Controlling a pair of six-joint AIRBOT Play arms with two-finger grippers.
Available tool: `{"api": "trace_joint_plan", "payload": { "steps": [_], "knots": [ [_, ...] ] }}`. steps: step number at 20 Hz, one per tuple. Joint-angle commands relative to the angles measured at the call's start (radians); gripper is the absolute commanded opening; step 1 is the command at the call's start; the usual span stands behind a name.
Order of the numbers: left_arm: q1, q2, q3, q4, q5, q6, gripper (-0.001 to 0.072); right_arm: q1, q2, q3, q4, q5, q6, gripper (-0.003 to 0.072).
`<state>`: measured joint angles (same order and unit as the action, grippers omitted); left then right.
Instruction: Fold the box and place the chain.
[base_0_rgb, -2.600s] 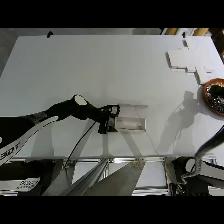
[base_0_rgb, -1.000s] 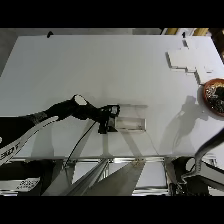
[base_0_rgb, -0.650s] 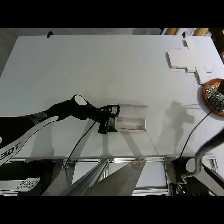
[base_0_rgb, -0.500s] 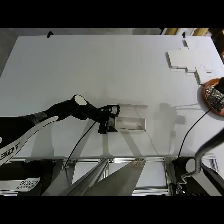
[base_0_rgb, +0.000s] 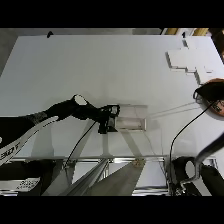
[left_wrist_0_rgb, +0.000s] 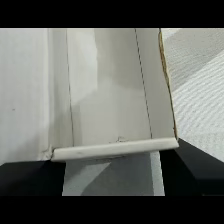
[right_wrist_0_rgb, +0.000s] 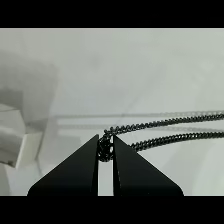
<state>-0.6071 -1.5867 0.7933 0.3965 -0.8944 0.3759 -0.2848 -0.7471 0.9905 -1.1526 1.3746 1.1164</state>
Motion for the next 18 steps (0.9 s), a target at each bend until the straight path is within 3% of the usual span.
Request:
{"api": "trace_joint_plan", "payload": {
  "steps": [1,10,18],
  "knots": [
    [0.001,0.001,0.001,0.000,0.000,0.000,0.0034,0.099,0.071,0.000,-0.002,0.061,-0.003,0.0023],
    [0.001,0.001,0.000,0.000,0.000,0.000,0.0034,0.367,0.165,-0.090,0.027,0.077,-0.004,0.0023],
    [0.001,0.000,0.001,0.000,0.000,0.000,0.0034,0.626,0.155,-0.293,0.107,-0.306,-0.031,0.0023]
  ]
}}
